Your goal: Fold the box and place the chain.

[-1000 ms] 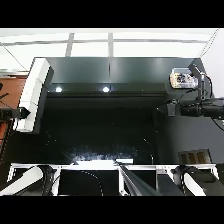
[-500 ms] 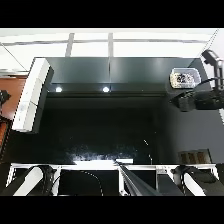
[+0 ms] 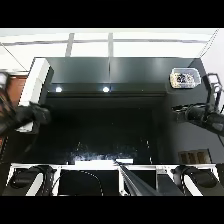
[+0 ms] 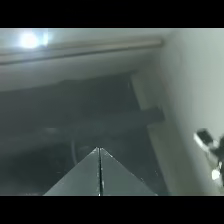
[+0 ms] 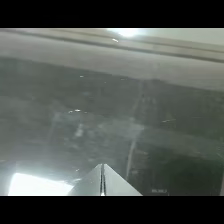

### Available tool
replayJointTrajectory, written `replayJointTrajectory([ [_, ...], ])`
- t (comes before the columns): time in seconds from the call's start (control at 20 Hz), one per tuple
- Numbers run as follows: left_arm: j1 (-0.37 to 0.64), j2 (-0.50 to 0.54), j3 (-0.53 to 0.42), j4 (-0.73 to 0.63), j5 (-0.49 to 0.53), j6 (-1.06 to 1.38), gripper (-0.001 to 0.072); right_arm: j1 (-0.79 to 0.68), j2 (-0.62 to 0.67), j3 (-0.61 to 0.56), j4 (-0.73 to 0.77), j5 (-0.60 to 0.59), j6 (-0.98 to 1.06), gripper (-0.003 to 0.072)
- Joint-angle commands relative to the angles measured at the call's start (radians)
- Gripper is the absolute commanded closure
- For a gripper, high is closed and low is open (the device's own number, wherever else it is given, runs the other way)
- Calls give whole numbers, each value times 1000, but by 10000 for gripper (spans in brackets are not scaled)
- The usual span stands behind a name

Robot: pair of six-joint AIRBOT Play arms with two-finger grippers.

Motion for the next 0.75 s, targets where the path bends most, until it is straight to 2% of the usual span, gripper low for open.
replayJointTrajectory([
  [0.0, -168, 170, -150, 120, 86, -92, 684, 9, 20, -75, -48, -94, 40, 670],
  [0.25, -167, 248, -149, 90, 88, -105, 682, 9, 20, -75, -48, -94, 40, 670],
  [0.7, -167, 249, -149, 90, 89, -105, 682, 9, 20, -75, -48, -94, 40, 670],
])
